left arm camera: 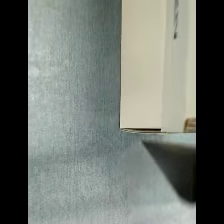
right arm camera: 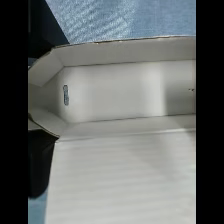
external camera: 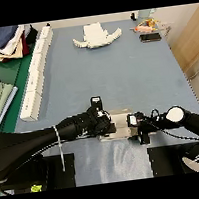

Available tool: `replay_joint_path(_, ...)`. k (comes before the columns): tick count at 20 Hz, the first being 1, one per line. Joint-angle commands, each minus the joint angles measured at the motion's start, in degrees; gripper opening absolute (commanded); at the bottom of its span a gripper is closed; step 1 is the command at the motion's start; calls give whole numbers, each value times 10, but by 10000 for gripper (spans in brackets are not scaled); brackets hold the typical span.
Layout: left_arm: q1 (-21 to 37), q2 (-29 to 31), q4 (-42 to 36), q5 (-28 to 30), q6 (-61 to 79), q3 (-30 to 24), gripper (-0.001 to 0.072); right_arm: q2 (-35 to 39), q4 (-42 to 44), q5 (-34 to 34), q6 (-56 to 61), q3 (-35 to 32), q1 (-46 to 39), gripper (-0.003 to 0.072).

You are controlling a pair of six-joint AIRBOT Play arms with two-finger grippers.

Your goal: Fold the box.

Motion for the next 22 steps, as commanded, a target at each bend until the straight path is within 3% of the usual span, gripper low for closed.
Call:
replay_joint_path(1,0,1,-19,1,-7,2,527,0,0,0,0,0,0,513)
replay_joint_path(7,2,65,-23,-34,-6,15,526,0,0,0,0,0,0,514)
replay_joint_path(12,2,172,1,-176,-8,15,515,0,0,0,0,0,0,513)
replay_joint_path(13,2,189,5,-202,-8,15,385,0,0,0,0,0,0,513)
replay_joint_path(14,2,206,13,-228,-5,15,129,0,0,0,0,0,0,513)
replay_joint_path(15,2,218,23,-247,6,15,16,0,0,0,0,0,0,514)
replay_joint_path(19,1,229,96,-253,61,15,16,0,0,0,0,0,0,514)
replay_joint_path(22,1,229,136,-196,154,15,16,0,0,0,0,0,0,513)
